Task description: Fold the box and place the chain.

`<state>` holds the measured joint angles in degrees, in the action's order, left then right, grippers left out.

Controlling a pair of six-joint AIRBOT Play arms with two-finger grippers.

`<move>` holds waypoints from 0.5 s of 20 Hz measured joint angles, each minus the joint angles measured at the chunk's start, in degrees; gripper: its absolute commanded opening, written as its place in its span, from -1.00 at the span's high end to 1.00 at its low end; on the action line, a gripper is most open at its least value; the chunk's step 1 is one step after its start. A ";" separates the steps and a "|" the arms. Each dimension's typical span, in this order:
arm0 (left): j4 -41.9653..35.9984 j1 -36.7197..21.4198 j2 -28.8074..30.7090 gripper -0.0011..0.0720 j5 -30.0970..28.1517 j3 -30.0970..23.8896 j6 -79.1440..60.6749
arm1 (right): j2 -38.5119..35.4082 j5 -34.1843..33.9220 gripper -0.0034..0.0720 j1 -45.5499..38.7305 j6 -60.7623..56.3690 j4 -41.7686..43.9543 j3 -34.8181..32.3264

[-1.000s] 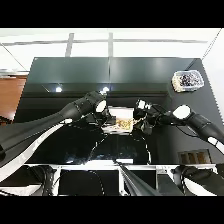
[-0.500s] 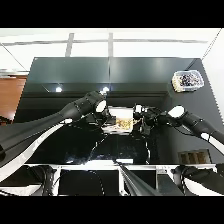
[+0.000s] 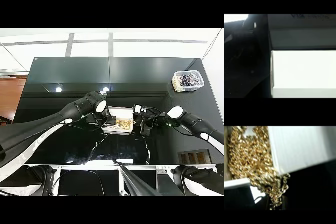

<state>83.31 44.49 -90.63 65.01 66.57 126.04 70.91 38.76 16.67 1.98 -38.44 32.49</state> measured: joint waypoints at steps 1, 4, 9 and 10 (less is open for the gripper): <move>0.00 0.00 0.00 0.89 0.00 0.00 -0.02 | -1.25 -0.02 0.88 -0.37 -4.13 -2.40 0.20; 0.00 0.00 0.00 0.89 0.00 0.00 -0.02 | -6.73 2.34 0.88 -1.95 -17.84 -8.94 1.44; 0.00 0.00 0.00 0.89 0.00 0.00 -0.02 | -15.41 13.25 0.88 -3.54 -33.99 -10.36 7.34; 0.00 0.00 0.00 0.89 -0.02 0.00 0.00 | -16.39 15.50 0.88 -3.63 -36.39 -8.37 8.81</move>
